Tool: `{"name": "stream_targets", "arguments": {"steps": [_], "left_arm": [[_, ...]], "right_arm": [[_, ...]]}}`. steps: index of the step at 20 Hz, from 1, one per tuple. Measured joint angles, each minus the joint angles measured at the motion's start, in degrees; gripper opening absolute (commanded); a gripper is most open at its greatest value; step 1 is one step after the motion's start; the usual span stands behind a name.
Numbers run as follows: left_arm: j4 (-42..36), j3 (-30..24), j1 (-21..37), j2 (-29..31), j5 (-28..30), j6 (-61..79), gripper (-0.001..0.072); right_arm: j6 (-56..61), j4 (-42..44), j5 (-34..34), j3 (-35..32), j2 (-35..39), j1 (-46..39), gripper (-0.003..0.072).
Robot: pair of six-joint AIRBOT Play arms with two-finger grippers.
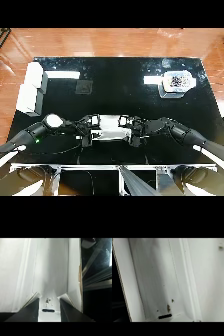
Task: Fold the box and place the chain.
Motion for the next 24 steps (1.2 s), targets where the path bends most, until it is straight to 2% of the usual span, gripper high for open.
{"name": "stream_targets", "arguments": {"steps": [2, 4, 5, 9, 12, 15, 19, 21, 24], "left_arm": [[-0.04, 0.0, 0.0, 0.0, -0.02, -0.11, 0.0383], [-0.07, 0.0, 0.07, 0.09, 0.0, -0.55, 0.0107], [-0.04, 0.0, 0.13, 0.33, -0.09, -1.29, 0.002], [5.57, 0.0, 1.2, 3.87, -0.26, -10.88, 0.0019], [14.23, 0.0, 4.44, 9.14, -0.61, -24.22, 0.002], [24.02, 0.0, 10.38, 13.57, -4.63, -42.69, 0.0021], [34.32, -0.02, 19.45, 15.91, -13.7, -62.1, 0.002], [37.07, -0.31, 23.8, 16.28, -16.26, -71.08, 0.0021], [36.92, -1.14, 28.44, 15.74, -17.18, -80.32, 0.0022]], "right_arm": [[0.0, 0.0, 0.0, 0.0, 0.0, 0.0, 0.0338], [0.0, 0.02, 0.0, 0.0, 0.0, 0.0, 0.0338], [0.0, 0.02, 0.02, 0.0, 0.0, 0.0, 0.0338], [0.02, 0.02, 0.04, 0.0, 0.0, 0.0, 0.0337], [0.0, 0.02, 0.17, 0.0, 0.0, 0.0, 0.0337], [0.0, 0.02, 0.44, 0.0, 0.0, 0.0, 0.0338], [0.0, 0.02, 0.52, 0.0, 0.0, 0.0, 0.0338], [0.0, 0.02, 0.57, 0.0, 0.0, 0.0, 0.0338], [0.0, 0.02, 0.61, 0.0, 0.0, 0.0, 0.0338]]}}
